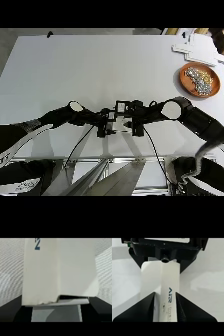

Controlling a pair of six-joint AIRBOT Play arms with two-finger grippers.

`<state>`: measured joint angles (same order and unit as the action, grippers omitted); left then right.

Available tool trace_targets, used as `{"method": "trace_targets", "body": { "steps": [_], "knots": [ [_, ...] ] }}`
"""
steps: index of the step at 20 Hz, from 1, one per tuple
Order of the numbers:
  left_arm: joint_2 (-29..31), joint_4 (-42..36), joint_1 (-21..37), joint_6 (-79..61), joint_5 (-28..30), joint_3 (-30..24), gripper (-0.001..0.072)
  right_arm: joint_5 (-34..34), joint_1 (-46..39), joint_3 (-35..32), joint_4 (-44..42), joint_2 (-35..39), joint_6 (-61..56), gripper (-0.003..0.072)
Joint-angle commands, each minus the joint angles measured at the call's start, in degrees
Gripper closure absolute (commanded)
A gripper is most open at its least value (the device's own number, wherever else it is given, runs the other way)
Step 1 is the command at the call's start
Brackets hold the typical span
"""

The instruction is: Fold the box and place the chain.

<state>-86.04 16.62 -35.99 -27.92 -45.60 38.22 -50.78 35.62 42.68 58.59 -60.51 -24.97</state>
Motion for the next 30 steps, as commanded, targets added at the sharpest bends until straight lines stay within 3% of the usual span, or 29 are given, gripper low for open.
{"method": "trace_targets", "body": {
  "steps": [1,22,30],
  "knots": [
    [0.04,0.09,0.04,-0.13,-0.09,0.0,0.0502,0.26,0.04,0.0,0.13,-0.11,0.0,0.0491],
    [0.02,0.09,0.04,-0.13,-0.09,0.0,0.0502,3.28,1.22,-3.93,3.48,-0.11,-0.26,0.0529],
    [0.02,0.09,0.04,-0.13,-0.09,0.0,0.0502,3.26,1.22,-4.02,-3.37,-0.09,-0.39,0.0482]
  ]
}}
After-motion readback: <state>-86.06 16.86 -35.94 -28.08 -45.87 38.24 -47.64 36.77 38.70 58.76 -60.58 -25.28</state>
